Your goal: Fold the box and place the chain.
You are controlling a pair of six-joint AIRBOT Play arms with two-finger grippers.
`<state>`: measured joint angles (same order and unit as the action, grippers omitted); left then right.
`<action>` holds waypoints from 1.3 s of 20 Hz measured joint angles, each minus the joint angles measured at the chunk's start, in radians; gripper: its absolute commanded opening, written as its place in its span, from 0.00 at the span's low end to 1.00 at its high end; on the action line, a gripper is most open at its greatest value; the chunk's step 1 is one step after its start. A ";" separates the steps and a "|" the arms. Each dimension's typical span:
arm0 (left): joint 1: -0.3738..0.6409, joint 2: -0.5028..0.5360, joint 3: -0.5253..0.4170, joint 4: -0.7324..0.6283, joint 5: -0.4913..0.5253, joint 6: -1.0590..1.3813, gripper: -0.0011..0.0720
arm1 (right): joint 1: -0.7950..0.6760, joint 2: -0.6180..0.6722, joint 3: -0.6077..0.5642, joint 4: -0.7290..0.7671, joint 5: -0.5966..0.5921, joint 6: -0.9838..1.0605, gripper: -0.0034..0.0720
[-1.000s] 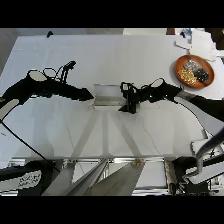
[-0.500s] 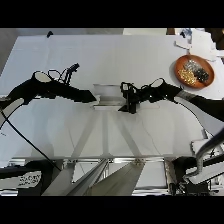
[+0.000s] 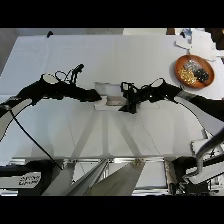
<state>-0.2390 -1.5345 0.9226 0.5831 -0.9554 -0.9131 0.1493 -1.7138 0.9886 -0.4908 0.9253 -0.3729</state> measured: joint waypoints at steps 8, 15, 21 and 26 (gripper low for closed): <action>-0.013 0.000 -0.001 0.122 0.050 -0.088 0.73 | 0.000 0.000 0.000 0.001 0.000 0.000 0.53; -0.031 0.027 0.004 0.157 0.092 -0.163 0.69 | 0.000 0.000 0.000 0.001 0.000 0.002 0.53; -0.124 0.034 0.071 0.475 0.073 -0.455 0.63 | 0.001 0.000 0.000 0.001 -0.001 0.002 0.53; -0.202 0.033 0.140 0.674 0.043 -0.646 0.57 | 0.001 0.000 0.000 0.002 -0.001 0.002 0.53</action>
